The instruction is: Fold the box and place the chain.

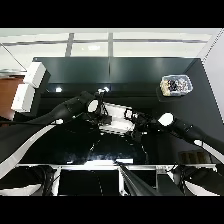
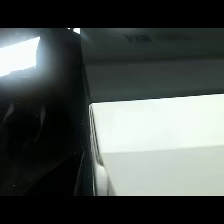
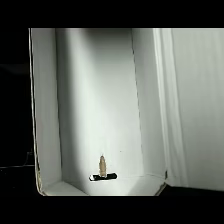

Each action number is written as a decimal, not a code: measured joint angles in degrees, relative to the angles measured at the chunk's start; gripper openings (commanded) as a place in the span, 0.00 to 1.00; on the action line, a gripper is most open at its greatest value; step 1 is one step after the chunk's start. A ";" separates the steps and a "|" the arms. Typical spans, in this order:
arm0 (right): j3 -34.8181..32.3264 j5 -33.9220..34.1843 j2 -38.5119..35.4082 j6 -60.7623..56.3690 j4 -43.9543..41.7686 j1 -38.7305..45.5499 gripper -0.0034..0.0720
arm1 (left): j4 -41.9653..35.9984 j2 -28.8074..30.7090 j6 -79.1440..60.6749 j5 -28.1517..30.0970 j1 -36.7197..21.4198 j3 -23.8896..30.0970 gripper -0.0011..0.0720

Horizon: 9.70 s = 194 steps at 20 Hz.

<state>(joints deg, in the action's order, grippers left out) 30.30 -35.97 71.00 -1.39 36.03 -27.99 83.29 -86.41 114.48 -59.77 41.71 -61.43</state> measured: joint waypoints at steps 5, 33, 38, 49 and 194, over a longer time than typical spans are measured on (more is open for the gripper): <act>0.00 0.00 0.00 0.02 0.00 0.00 0.08 | 0.07 0.00 0.22 1.03 0.00 -0.02 0.31; 0.33 -3.21 -11.45 -3.32 10.36 0.13 0.84 | 12.92 3.54 18.23 0.48 5.33 2.51 0.06; 0.33 -4.04 -11.69 -3.32 12.31 0.13 0.84 | 11.85 3.61 19.39 2.49 5.49 4.42 0.06; 0.42 -0.74 -5.95 -2.40 10.75 -1.14 0.52 | 10.71 3.67 17.62 4.13 5.33 5.75 0.06; 36.39 -33.55 16.92 -130.20 51.15 -16.63 0.22 | 8.57 3.61 17.33 3.67 4.37 5.77 0.06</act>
<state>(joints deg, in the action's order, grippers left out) 66.70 -69.52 87.92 -131.59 87.18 -44.62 91.85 -82.81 131.81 -56.10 46.09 -55.66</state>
